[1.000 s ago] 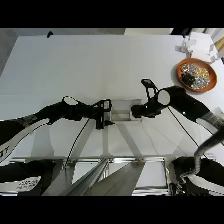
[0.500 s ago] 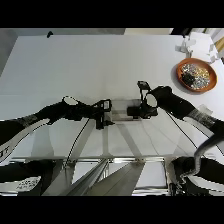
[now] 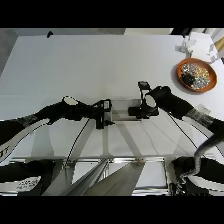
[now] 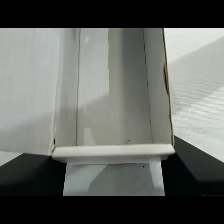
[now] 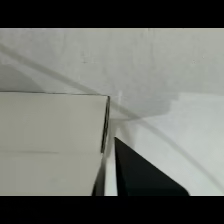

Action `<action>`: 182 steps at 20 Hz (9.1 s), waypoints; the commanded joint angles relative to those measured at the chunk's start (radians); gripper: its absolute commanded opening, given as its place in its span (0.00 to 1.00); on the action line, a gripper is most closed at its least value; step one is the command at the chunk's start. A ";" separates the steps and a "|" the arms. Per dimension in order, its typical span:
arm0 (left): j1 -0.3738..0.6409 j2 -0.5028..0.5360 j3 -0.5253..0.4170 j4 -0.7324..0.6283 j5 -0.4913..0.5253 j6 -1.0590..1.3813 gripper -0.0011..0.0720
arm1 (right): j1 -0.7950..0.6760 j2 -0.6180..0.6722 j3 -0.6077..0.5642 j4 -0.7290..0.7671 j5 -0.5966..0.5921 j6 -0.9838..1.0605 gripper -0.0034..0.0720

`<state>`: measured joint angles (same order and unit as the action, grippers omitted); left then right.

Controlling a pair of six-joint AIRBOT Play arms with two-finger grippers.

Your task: Fold the box and place the chain.

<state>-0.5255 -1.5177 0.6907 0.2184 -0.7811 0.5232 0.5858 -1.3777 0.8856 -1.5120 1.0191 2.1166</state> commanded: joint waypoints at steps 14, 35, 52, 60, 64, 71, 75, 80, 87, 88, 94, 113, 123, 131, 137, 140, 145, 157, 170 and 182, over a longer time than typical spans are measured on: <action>0.000 0.000 0.000 0.000 -0.001 0.000 0.30 | 0.038 -0.043 -0.005 -0.035 -0.021 0.001 0.26; 0.000 0.000 0.000 0.000 -0.001 0.000 0.30 | 0.036 0.280 -0.005 -0.079 0.019 -0.340 0.60; 0.000 0.000 0.000 -0.001 -0.001 0.000 0.30 | -0.863 -0.103 0.417 -0.072 -0.112 -0.641 0.43; 0.000 0.000 0.000 0.000 -0.001 0.000 0.30 | -0.862 -0.278 0.437 -0.050 -0.115 -0.655 0.43; 0.000 0.000 0.000 0.000 -0.001 0.000 0.30 | -0.862 -0.309 0.437 -0.050 -0.134 -0.651 0.33; 0.000 0.000 0.000 0.000 -0.001 0.000 0.30 | -0.863 -0.330 0.437 -0.050 -0.182 -0.636 0.33; 0.000 0.000 0.000 0.000 -0.001 0.000 0.30 | -0.862 -0.346 0.437 -0.043 -0.176 -0.630 0.06; 0.000 0.000 0.000 0.000 -0.001 0.000 0.30 | -0.862 -0.201 0.437 -0.058 -0.133 -0.670 0.06; 0.000 0.000 0.000 0.000 -0.001 0.000 0.30 | -0.862 0.198 0.437 0.067 0.063 -0.789 0.06; 0.000 0.000 0.000 0.000 -0.001 0.000 0.30 | -0.862 0.249 0.437 0.108 0.097 -0.809 0.06; 0.000 0.000 0.000 0.000 -0.001 0.000 0.30 | -0.862 0.465 0.437 0.309 0.308 -0.870 0.06; 0.000 0.000 0.000 0.000 -0.001 0.000 0.30 | -0.286 0.581 0.285 0.504 0.342 -0.857 0.06; 0.000 0.000 0.000 -0.001 -0.001 0.000 0.30 | -0.150 0.565 0.041 0.465 0.048 -0.807 0.06; 0.000 0.000 0.000 0.000 -0.001 0.000 0.30 | -0.066 0.425 -0.037 0.465 -0.058 -0.804 0.06; 0.000 0.000 0.000 0.000 -0.001 0.000 0.30 | -0.017 0.267 -0.052 0.466 -0.093 -0.804 0.07; 0.000 0.000 0.000 -0.001 -0.001 0.000 0.30 | 0.010 0.208 -0.053 0.466 -0.121 -0.803 0.07; 0.000 0.000 0.000 0.000 -0.001 0.000 0.30 | 0.011 0.185 -0.053 0.462 -0.158 -0.751 0.31; 0.000 0.000 0.000 0.000 -0.001 0.000 0.30 | -0.459 0.431 -0.053 0.069 -0.030 -0.700 0.29; 0.000 0.000 0.000 0.000 -0.001 0.000 0.30 | -0.682 -0.014 -0.007 0.016 -0.425 -0.616 0.43; 0.000 0.000 0.000 0.000 -0.001 0.000 0.30 | -0.711 -0.124 0.028 0.035 -0.535 -0.570 0.43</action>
<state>-0.5255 -1.5181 0.6903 0.2176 -0.7822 0.5228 -0.1242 -1.4921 0.9115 -1.4872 0.5125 1.5448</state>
